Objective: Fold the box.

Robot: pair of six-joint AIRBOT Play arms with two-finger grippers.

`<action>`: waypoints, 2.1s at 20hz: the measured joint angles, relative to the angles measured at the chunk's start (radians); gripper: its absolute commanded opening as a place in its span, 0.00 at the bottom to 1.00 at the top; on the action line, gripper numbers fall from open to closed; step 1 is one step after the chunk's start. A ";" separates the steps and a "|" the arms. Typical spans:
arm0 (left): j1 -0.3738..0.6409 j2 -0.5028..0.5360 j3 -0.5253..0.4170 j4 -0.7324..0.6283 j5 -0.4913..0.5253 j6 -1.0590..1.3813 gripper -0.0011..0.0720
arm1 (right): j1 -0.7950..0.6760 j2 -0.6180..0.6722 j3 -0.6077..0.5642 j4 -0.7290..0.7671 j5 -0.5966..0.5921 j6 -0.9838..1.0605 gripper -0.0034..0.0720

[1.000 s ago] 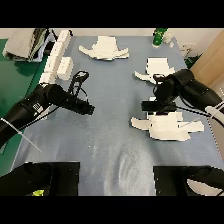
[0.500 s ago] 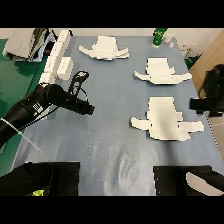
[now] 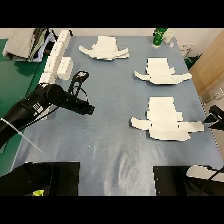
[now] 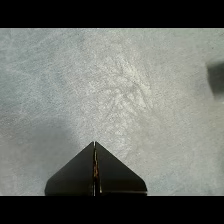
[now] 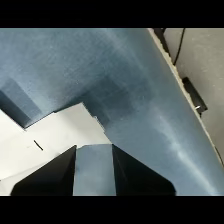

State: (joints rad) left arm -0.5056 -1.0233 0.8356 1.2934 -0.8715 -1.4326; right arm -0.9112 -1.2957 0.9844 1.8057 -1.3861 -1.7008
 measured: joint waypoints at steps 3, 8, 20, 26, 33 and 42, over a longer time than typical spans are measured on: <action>0.000 0.000 0.000 0.000 0.000 0.000 0.03 | -0.048 -0.088 0.042 0.074 0.018 -0.108 0.49; 0.000 0.000 0.000 0.000 0.000 0.000 0.03 | -0.072 -0.179 0.134 0.125 -0.020 -0.240 0.49; 0.000 0.000 0.000 0.000 0.000 0.000 0.03 | -0.043 -0.251 0.106 0.190 -0.167 -0.383 0.20; 0.000 0.000 0.000 0.000 0.000 0.000 0.03 | 0.173 -0.206 0.101 0.275 -0.173 -0.399 0.05; 0.000 0.000 0.000 0.000 0.000 0.000 0.03 | 0.514 -0.096 0.080 0.378 -0.093 -0.291 0.05; 0.000 0.000 0.000 0.000 0.000 0.000 0.03 | 0.785 0.242 -0.241 0.394 0.198 0.038 0.05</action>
State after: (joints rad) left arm -0.5056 -1.0233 0.8356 1.2934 -0.8715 -1.4326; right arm -0.1261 -1.0534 0.7433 2.1994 -1.1885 -1.6630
